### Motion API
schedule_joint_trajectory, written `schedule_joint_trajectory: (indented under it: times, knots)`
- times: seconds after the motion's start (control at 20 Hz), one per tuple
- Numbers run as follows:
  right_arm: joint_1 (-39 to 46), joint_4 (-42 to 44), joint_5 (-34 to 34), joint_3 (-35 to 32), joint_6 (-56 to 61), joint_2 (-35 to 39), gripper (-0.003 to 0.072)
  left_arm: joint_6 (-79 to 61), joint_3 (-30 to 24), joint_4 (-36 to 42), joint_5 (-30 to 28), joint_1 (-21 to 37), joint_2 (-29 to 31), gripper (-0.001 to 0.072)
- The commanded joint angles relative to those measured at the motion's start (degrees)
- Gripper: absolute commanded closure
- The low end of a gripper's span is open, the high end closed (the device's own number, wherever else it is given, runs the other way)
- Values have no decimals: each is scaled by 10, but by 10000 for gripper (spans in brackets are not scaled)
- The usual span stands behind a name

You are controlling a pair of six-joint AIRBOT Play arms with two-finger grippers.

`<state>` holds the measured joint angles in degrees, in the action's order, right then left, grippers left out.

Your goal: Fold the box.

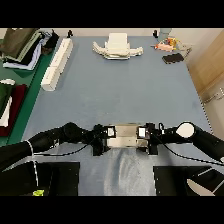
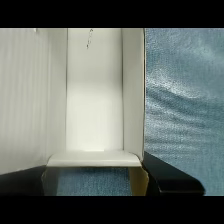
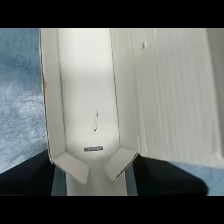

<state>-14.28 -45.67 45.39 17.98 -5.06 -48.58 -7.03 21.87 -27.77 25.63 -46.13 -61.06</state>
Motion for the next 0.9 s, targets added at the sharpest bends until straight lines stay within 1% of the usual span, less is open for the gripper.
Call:
schedule_joint_trajectory:
  times: [0.0, 0.1, 0.2, 0.3, 0.35, 0.4, 0.45, 0.55, 0.6, 0.65, 0.7, 0.75, 0.85]
  knots:
    - [0, -93, 21, 0, 92, 39, -32, 0, 0, 0, 0, 0, 0, 306]
    - [0, -157, 58, 1, 168, 79, -32, 0, 0, 0, 0, 0, 0, 306]
    - [0, -188, 103, 7, 217, 122, -32, 0, 0, 0, 0, 0, 0, 305]
    - [0, -183, 155, 18, 282, 167, -31, 0, 0, 0, 0, 0, 0, 306]
    - [0, -162, 172, 22, 338, 188, -28, 0, 0, 0, 0, 0, 0, 306]
    - [0, -133, 182, 24, 419, 209, -26, 0, 0, 0, 0, 0, 0, 306]
    - [0, -107, 185, 24, 514, 227, -25, 0, 0, 0, 0, 0, 0, 306]
    - [0, -80, 185, 24, 740, 253, -26, 0, 0, 0, 0, 0, 0, 306]
    - [0, -72, 186, 24, 837, 260, -25, 0, 0, 0, 0, 0, 0, 306]
    - [0, -71, 186, 23, 901, 263, -25, 0, 0, 0, 0, 0, 0, 306]
    - [0, -61, 186, 23, 953, 264, -25, 0, 0, 0, 0, 0, 0, 306]
    - [0, -54, 183, 23, 975, 264, -25, 0, 0, 0, 0, 0, 0, 306]
    - [0, -43, 172, 19, 977, 253, -12, 0, 0, 0, 0, 0, 0, 306]
